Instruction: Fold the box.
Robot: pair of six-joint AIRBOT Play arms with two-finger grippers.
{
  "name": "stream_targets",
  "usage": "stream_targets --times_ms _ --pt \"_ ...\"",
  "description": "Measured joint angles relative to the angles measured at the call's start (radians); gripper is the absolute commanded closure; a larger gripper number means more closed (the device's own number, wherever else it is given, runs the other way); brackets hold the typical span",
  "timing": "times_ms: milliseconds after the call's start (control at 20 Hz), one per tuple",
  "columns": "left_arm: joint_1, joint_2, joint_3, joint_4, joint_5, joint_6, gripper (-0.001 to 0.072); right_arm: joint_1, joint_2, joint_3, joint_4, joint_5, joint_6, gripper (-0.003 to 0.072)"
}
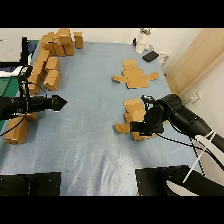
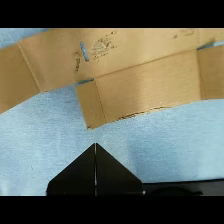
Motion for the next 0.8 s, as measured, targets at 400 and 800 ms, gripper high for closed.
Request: stream_targets --times_ms 400,800 --pt "0.000 0.000 0.000 0.000 0.000 0.000 0.0034 0.000 0.000 0.000 -0.003 0.022 0.000 0.0682" --pt "0.000 0.000 0.000 -0.003 0.000 0.000 0.0034 -0.340 -0.045 0.128 -0.373 -0.011 -0.175 0.0270"
